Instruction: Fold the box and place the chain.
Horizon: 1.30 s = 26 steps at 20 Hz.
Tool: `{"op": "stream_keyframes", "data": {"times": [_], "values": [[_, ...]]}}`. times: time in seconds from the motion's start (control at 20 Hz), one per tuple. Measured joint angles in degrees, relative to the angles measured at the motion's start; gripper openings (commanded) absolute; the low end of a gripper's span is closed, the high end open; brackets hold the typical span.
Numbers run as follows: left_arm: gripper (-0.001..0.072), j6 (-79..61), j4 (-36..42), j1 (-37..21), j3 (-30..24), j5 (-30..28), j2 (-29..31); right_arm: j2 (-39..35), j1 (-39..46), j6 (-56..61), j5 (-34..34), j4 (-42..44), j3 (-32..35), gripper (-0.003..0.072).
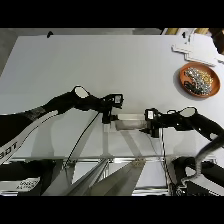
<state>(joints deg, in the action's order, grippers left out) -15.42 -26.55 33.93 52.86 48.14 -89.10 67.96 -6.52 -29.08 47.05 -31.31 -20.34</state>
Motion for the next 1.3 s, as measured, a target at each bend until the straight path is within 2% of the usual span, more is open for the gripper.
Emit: {"op": "stream_keyframes", "data": {"times": [0.2, 0.25, 0.3, 0.4, 0.6, 0.8, 1.0, 1.15, 1.3], "values": [[0.0568, 7.1, -7.0, -2.5, 0.0, 0.8, 4.4, 0.0, 0.0, 0.3, -0.2, 0.2, 0.0, 0.0397], [0.0513, 10.1, -9.5, -3.3, 0.0, 1.1, 5.9, 0.0, 0.0, 0.3, -0.2, 0.2, 0.0, 0.0397], [0.0379, 12.7, -11.9, -4.0, 0.0, 1.9, 7.5, 0.0, 0.0, 0.3, -0.2, 0.2, 0.0, 0.0397], [-0.0006, 17.6, -16.6, -5.0, 0.0, 4.4, 11.1, 0.0, 0.0, 0.2, -0.2, 0.2, 0.0, 0.0397], [0.0002, 24.8, -22.4, -2.8, 0.0, 10.6, 18.3, 0.0, 0.0, 0.1, -0.2, 0.1, 0.0, 0.0397], [0.0004, 31.1, -24.6, 6.7, 0.0, 10.8, 21.2, 0.0, 0.0, 0.1, -0.1, 0.1, 0.0, 0.0397], [0.0004, 34.6, -25.4, 16.1, 0.0, 0.3, 20.1, 0.0, 0.0, 0.1, -0.1, 0.1, 0.0, 0.0397], [0.0004, 35.6, -24.8, 18.2, 0.0, -10.1, 17.5, 0.0, 0.0, 0.1, -0.1, 0.1, 0.0, 0.0397], [0.0004, 36.1, -21.5, 17.7, 0.0, -21.1, 13.4, 0.0, 0.0, 0.1, -0.1, 0.1, 0.0, 0.0397]]}}
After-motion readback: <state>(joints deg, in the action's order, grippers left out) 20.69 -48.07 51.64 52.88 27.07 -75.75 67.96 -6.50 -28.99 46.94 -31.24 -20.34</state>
